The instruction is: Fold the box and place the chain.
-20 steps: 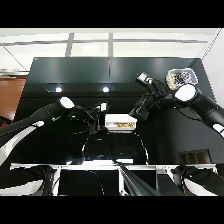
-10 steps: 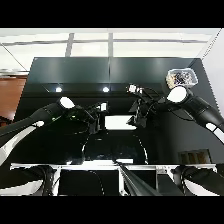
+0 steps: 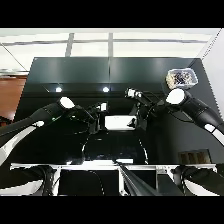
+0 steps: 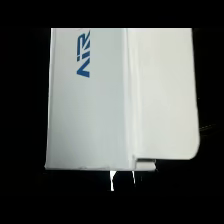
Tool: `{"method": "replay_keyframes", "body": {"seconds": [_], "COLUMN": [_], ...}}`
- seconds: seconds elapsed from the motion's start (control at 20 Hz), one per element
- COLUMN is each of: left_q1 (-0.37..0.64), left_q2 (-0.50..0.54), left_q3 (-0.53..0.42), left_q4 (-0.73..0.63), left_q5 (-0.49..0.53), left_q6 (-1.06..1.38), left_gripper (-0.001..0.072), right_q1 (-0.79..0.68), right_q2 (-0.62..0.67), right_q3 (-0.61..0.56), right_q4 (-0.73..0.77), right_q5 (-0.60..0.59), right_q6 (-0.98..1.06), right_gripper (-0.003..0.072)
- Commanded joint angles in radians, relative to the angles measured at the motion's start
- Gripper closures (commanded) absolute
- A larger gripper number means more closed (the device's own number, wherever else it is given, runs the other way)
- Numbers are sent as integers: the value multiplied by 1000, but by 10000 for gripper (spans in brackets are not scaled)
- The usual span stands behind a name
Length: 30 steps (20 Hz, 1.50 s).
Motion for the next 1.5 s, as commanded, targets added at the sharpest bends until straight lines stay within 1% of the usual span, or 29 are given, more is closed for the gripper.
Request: {"method": "replay_keyframes", "body": {"seconds": [0.0, 0.05, 0.1, 0.6, 0.65, 0.7, 0.75, 1.25, 1.45], "left_q1": [0, 0, 0, 0, 0, 0, 0, 0, 0], "left_q2": [0, 0, 0, 0, 0, 0, 0, 0, 0], "left_q3": [0, 0, 0, 0, 0, 0, 0, 0, 0], "left_q4": [0, 0, 0, 0, 0, 0, 0, 0, 0], "left_q5": [0, 0, 0, 0, 0, 0, 0, 0, 0], "left_q6": [0, 0, 0, 0, 0, 0, 0, 0, 0], "left_gripper": [223, 223, 223, 223, 223, 223, 223, 223, 223], "right_q1": [1, 0, 1, 1, 1, 1, 1, 1, 1], "right_q2": [0, 0, 0, 0, 0, 0, 0, 0, 0], "right_q3": [-9, -9, -9, -9, -9, -9, -9, -11, -36], "right_q4": [-1, -1, -1, 2, 1, 1, 1, -2, -1], "right_q5": [-8, -8, -7, -19, -19, -18, -19, -7, 0], "right_q6": [0, 2, 3, 7, 7, 7, 7, 11, 11], "right_gripper": [283, 315, 378, 380, 390, 443, 447, 446, 446]}}
